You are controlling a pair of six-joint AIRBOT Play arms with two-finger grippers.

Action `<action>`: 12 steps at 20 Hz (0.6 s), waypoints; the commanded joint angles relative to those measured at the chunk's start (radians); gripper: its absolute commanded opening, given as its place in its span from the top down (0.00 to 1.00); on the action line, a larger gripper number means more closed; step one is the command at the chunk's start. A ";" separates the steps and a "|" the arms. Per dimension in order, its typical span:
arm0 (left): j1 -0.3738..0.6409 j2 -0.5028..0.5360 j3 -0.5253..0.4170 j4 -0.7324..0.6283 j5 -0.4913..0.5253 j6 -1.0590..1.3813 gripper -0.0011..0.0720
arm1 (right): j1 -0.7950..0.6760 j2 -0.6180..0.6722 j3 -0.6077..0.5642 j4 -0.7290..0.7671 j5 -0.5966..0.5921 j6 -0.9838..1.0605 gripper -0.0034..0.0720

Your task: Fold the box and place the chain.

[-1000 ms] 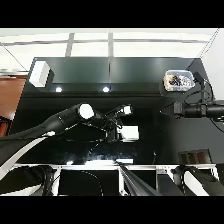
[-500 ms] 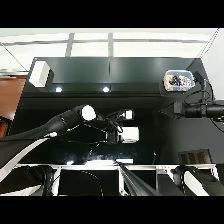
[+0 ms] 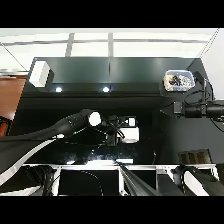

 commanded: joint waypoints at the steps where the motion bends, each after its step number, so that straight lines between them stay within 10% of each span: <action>1: 0.026 0.031 0.008 0.067 -0.063 -0.189 0.51 | 0.000 0.001 0.001 0.003 0.000 0.000 0.94; 6: 0.240 0.181 -0.010 0.241 -0.217 -0.484 0.51 | 0.000 0.001 0.001 0.003 0.005 0.000 0.94; 12: 0.769 0.291 -0.045 0.581 -0.409 -1.014 0.51 | 0.000 0.001 0.001 0.002 -0.003 0.000 0.94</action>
